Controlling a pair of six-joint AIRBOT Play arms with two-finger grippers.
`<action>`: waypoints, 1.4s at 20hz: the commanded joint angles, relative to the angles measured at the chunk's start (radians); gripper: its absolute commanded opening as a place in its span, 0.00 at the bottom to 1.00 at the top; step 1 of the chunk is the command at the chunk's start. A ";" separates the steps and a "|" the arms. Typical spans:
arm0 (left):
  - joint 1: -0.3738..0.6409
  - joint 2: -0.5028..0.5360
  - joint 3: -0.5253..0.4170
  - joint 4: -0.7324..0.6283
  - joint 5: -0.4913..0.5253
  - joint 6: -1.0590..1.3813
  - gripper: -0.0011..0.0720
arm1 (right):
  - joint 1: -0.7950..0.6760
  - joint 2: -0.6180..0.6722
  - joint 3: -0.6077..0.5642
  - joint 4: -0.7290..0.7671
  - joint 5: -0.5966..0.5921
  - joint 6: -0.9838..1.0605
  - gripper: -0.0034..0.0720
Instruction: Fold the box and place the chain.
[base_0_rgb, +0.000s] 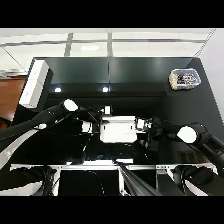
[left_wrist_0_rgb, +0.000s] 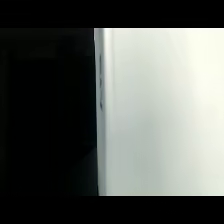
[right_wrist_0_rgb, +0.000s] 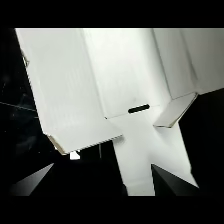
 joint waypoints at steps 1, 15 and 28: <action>-0.001 -0.006 0.001 0.003 0.014 0.003 0.05 | 0.003 -0.058 -0.012 0.035 0.025 -0.077 0.98; -0.001 -0.006 0.001 0.002 0.006 0.002 0.05 | -0.005 -0.164 0.048 0.287 -0.101 -0.322 0.99; -0.001 -0.006 0.001 0.002 0.003 0.003 0.05 | -0.119 -0.199 0.106 0.350 -0.128 -0.480 0.99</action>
